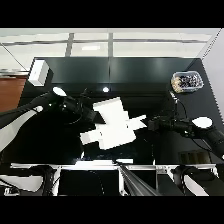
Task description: Fold the box and place the chain.
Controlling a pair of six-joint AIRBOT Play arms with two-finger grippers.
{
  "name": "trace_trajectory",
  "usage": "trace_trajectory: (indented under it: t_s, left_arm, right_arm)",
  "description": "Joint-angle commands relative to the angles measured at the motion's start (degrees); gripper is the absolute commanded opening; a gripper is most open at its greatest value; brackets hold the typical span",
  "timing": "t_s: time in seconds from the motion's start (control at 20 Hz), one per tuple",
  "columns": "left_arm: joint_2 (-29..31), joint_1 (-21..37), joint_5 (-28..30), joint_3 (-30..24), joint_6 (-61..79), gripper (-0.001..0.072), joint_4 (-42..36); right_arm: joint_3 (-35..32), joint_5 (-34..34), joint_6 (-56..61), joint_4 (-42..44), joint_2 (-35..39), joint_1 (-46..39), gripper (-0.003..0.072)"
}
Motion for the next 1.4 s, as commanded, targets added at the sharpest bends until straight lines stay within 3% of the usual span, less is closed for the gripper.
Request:
trace_trajectory:
  t_s: [0.0,0.1,0.2,0.3,0.35,0.4,0.45,0.65,0.8,0.95,1.0,1.15,1.35]
  left_arm:
    - [-2.8,-0.8,-0.9,2.5,2.0,0.0534,1.3]
    - [-3.6,-1.0,-0.8,3.3,1.9,0.0393,1.3]
    - [-3.7,-0.9,-1.4,3.7,3.4,0.0197,1.4]
    - [-3.7,-0.6,-3.3,4.3,6.3,0.0054,1.6]
    - [-3.7,-0.5,-4.7,4.8,7.7,0.0026,1.6]
    - [-3.7,-0.5,-5.9,5.5,8.3,0.0025,1.7]
    - [-3.6,-0.5,-6.5,6.1,8.3,0.0024,1.8]
    - [-0.5,-2.0,-4.1,7.0,8.5,0.0021,3.3]
    - [5.5,-7.8,2.8,6.5,11.7,0.002,10.1]
    - [11.0,-14.8,19.4,5.0,20.0,0.0024,15.2]
    - [10.9,-16.0,21.6,5.0,24.2,0.0024,15.0]
    - [9.8,-18.4,22.8,5.0,37.0,0.0026,15.0]
    - [6.6,-18.6,22.6,5.0,37.0,0.0025,15.0]
  right_arm:
    - [0.0,-0.1,0.0,0.0,0.0,0.1,0.0012]
    - [0.0,-0.1,0.0,0.0,0.0,0.1,0.0011]
    - [0.0,-0.1,0.0,0.0,0.0,0.1,0.0012]
    - [0.2,-0.4,0.0,-0.8,0.0,-0.1,0.0014]
    - [0.6,-0.5,0.1,-1.2,0.0,-0.6,0.0071]
    - [1.4,-0.3,1.2,-1.4,0.0,-1.8,0.0425]
    - [2.6,1.0,1.5,-1.8,0.1,-3.6,0.067]
    - [15.3,14.0,-4.4,-11.6,0.1,-10.9,0.0674]
    - [23.4,23.7,-6.3,-16.9,0.1,-11.0,0.0673]
    - [22.7,24.8,-6.4,-19.7,0.1,-8.0,0.0673]
    - [21.7,24.1,-7.3,-21.2,0.1,-6.5,0.0673]
    - [18.1,20.6,-9.2,-25.3,0.0,-2.1,0.0673]
    - [13.9,16.7,-11.1,-31.1,0.0,2.2,0.0673]
